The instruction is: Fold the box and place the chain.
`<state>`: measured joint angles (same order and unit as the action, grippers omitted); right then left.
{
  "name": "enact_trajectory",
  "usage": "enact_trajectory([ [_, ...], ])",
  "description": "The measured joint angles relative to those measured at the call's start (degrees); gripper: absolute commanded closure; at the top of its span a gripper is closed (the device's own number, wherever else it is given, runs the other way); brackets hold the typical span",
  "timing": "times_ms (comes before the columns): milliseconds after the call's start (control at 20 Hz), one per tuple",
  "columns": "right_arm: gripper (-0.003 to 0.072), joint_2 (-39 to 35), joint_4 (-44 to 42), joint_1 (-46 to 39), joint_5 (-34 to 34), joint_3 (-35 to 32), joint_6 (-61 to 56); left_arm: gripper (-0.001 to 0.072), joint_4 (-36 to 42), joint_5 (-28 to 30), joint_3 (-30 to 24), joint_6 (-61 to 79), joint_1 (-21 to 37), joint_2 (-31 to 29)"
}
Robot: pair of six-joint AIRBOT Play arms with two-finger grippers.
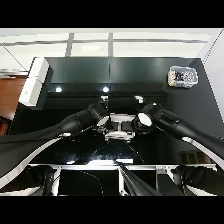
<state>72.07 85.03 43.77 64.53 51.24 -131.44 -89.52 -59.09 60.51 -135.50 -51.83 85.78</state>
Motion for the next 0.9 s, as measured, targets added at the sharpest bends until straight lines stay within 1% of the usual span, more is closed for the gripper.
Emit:
enact_trajectory([
  [100, 0.0302, -4.87, 1.27, -0.74, 2.84, 0.00, 3.19, 0.0681, 0.00, -0.02, 0.00, 0.11, 0.00, 0.00],
  [250, 0.0302, -14.97, 3.78, -3.17, 7.10, 0.00, 8.07, 0.0681, 0.00, -0.04, 0.00, 0.11, 0.00, 0.00],
  [300, 0.0303, -18.29, 5.86, -4.24, 7.96, 0.00, 9.38, 0.0681, 0.00, -0.07, 0.00, 0.11, 0.00, 0.00],
  [400, 0.0303, -23.89, 12.94, -7.10, 8.98, -0.28, 11.43, 0.0681, 0.00, -0.07, 0.00, 0.09, 0.00, 0.00],
  [500, 0.0300, -26.80, 21.90, -12.31, 7.65, -1.42, 12.57, 0.0681, 0.00, -0.07, 0.00, 0.09, 0.00, 0.00],
  [550, 0.0096, -27.32, 25.24, -16.20, 4.81, -2.47, 12.98, 0.0681, 0.00, -0.07, 0.00, 0.07, 0.00, 0.00],
  [600, -0.0020, -26.95, 27.32, -20.90, 1.38, -3.54, 13.22, 0.0681, 0.00, -0.07, 0.00, 0.07, 0.00, 0.00],
  [650, -0.0021, -25.70, 27.96, -25.66, -2.67, -4.20, 13.60, 0.0681, 0.00, -0.07, 0.00, 0.07, 0.00, 0.00],
  [700, -0.0021, -23.21, 26.43, -31.12, -7.39, -4.31, 14.58, 0.0681, -0.02, -0.04, 0.00, 0.07, 0.00, 0.00],
  [750, -0.0020, -20.04, 22.95, -36.00, -11.19, -3.39, 16.61, 0.0681, -0.02, -0.04, 0.00, 0.07, 0.00, 0.00],
  [800, -0.0020, -15.74, 18.27, -40.74, -14.38, -1.07, 19.21, 0.0681, -0.07, -0.04, 0.00, 0.07, 0.02, 0.00],
  [850, -0.0019, -11.17, 14.05, -44.46, -16.13, 2.38, 21.11, 0.0681, -0.24, -0.04, 0.00, 0.04, 0.07, 0.00],
  [900, -0.0019, -5.62, 10.23, -47.89, -15.96, 7.37, 22.23, 0.0681, -0.42, -0.07, 0.00, 0.04, 0.13, 0.00],
])
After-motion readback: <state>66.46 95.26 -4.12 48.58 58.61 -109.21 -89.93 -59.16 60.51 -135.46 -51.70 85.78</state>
